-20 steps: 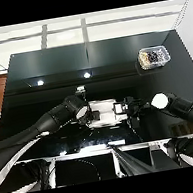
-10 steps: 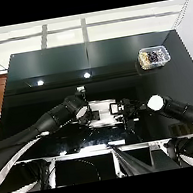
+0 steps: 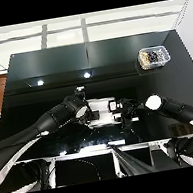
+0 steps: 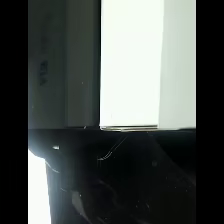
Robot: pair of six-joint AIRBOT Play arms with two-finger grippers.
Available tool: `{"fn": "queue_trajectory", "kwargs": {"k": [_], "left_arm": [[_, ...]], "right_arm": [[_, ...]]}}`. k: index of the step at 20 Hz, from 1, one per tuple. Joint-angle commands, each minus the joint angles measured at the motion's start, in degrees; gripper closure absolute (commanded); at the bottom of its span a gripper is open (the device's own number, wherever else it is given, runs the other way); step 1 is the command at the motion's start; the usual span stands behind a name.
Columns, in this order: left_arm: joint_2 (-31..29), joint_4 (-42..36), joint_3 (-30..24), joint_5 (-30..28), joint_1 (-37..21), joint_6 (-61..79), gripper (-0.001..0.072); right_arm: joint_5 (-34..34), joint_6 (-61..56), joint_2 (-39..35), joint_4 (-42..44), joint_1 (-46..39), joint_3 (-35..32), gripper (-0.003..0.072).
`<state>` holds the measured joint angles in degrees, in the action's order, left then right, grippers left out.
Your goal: Fold the box and place the chain.
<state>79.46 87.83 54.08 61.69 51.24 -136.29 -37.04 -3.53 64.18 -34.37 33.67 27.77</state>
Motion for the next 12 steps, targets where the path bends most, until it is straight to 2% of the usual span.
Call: {"fn": "queue_trajectory", "kwargs": {"k": [1, 2, 3, 4, 6, 8, 10, 12], "left_arm": [[0.0, 0.0, 0.0, 0.1, 0.0, 0.0, 0.0684], [0.0, 0.0, 0.0, 0.1, 0.0, 0.0, 0.0685], [0.0, 0.0, 0.0, 0.1, 0.0, 0.0, 0.0684], [0.0, 0.0, 0.0, 0.1, 0.0, 0.0, 0.0684], [0.0, 0.0, 0.0, 0.1, 0.0, 0.0, 0.0684], [0.0, 0.0, 0.0, 0.1, 0.0, 0.0, 0.0684], [0.0, 0.0, 0.0, 0.2, 0.0, 0.0, 0.0685], [0.0, -0.1, 0.0, 0.3, 0.0, 0.0, 0.0684]], "right_arm": [[0.3, -0.6, 0.1, 1.6, 0.0, 0.0, 0.0391], [0.5, -0.8, 0.1, 2.5, 0.0, 0.0, 0.0257], [1.0, -0.8, 0.1, 2.4, 0.0, 0.0, 0.0482], [1.1, -1.4, 0.0, 2.3, -0.3, 0.0, 0.0672], [-1.0, -11.4, -1.9, -0.2, -2.8, 0.2, 0.0671], [-6.8, -30.2, -6.1, -9.9, -8.5, 1.6, 0.0670], [-17.6, -47.4, -10.4, -20.6, -17.7, 4.3, 0.0671], [-24.0, -62.0, -11.7, -25.1, -30.3, 4.5, 0.0671]]}}
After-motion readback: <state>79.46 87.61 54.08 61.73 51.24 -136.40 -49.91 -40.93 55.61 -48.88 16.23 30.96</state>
